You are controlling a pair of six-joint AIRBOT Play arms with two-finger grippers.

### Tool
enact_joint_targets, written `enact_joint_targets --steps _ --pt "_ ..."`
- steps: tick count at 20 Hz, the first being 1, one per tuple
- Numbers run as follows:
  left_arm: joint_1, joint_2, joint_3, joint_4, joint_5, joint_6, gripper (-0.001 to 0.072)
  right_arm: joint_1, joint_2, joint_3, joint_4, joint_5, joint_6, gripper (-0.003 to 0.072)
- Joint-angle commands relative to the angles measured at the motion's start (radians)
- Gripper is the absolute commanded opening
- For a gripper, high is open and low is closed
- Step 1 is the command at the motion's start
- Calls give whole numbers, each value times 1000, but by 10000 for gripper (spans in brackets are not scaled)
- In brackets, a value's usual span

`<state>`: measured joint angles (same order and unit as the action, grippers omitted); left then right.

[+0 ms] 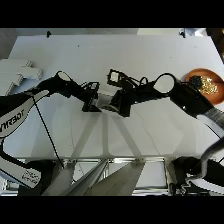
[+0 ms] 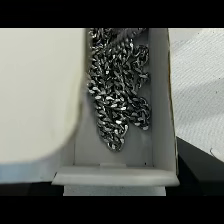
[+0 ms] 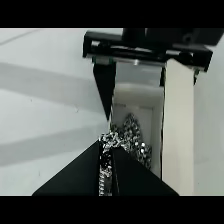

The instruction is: Fold the box and place the chain.

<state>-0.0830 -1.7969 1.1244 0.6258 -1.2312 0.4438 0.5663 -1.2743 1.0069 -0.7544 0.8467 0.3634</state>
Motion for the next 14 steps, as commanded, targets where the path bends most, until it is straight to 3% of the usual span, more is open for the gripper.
enact_joint_targets --steps 1,5,10,14 --pt "0 1 1 0 0 0 394 36 -23 1 33 -171 3 14" --pt "0 1 1 0 0 0 394 50 -23 7 33 -322 2 14" --pt "0 1 1 0 0 0 394 50 -23 8 31 -315 2 15" --pt "0 1 1 0 0 0 394 49 -23 8 -34 -238 3 40"
